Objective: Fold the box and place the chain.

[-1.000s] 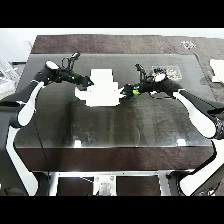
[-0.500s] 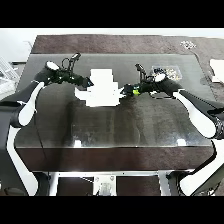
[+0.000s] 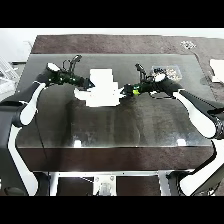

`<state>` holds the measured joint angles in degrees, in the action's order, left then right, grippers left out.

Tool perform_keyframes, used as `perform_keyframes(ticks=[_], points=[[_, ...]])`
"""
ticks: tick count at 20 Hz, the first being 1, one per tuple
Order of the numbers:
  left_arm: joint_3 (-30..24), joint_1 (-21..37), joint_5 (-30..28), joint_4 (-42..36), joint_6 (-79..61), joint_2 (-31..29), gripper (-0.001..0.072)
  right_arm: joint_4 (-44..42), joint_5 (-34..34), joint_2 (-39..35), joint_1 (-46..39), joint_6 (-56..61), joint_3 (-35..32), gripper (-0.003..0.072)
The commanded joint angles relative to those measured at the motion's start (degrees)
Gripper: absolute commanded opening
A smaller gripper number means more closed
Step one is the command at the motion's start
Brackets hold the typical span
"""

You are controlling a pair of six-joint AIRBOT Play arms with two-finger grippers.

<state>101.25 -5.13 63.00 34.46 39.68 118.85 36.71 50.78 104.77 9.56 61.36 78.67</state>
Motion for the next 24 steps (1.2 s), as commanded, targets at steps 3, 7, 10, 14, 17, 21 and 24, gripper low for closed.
perform_keyframes(ticks=[3,7,10,14,17,21,24], points=[[0.17,0.11,-0.61,-2.19,-2.69,0.15,0.0494,0.00,0.00,0.04,-0.02,-0.50,0.07,0.0009],[0.15,0.11,0.35,-2.29,-3.50,0.17,0.0347,-0.02,-0.02,0.04,-0.02,-0.52,0.07,0.0009],[0.15,0.04,1.16,-2.82,-3.85,0.28,0.0348,0.00,0.00,0.04,-0.02,-0.52,0.07,0.0009],[0.15,0.04,1.36,-4.22,-5.68,0.28,0.0347,0.00,0.00,0.04,-0.02,-0.52,0.07,0.0009],[0.15,0.04,1.22,-4.94,-6.34,0.28,0.0344,0.00,0.00,0.04,0.00,-0.52,0.07,0.0009],[0.11,0.04,0.50,-4.94,-6.82,0.33,0.0235,0.02,0.00,0.04,0.00,-0.52,0.07,0.0009],[0.11,0.04,0.24,-4.96,-7.39,0.39,0.0169,0.04,0.00,0.04,-0.02,-0.61,0.07,0.0009]])
